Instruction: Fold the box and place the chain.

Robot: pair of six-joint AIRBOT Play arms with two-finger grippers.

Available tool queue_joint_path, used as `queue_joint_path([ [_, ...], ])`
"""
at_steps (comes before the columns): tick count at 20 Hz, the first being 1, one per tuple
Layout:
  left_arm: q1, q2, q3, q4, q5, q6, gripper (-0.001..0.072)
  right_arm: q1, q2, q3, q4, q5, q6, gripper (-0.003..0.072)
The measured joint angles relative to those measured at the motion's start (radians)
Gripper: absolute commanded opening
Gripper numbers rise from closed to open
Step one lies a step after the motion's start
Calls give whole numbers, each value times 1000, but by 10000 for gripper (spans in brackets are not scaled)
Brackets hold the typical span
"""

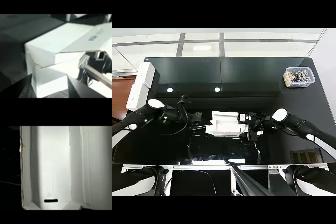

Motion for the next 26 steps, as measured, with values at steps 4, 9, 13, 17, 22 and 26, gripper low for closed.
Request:
queue_joint_path([
  [4, -74, 0, 73, 122, -2, -121, 496, 0, 0, 0, 0, 0, 0, 399],
  [9, -163, 0, 163, 270, 14, -299, 496, 0, 0, 0, 0, 0, 0, 400],
  [13, -229, 0, 204, 347, 44, -418, 496, 0, 0, 0, 0, 0, 0, 399],
  [17, -282, 0, 219, 424, 69, -536, 496, 0, 0, 0, 0, 0, 0, 399],
  [22, -319, 0, 228, 463, 113, -608, 496, 0, 0, 0, 0, 0, 0, 399],
  [26, -327, 0, 230, 473, 139, -637, 496, 0, 0, 0, 0, -1, 0, 400],
])
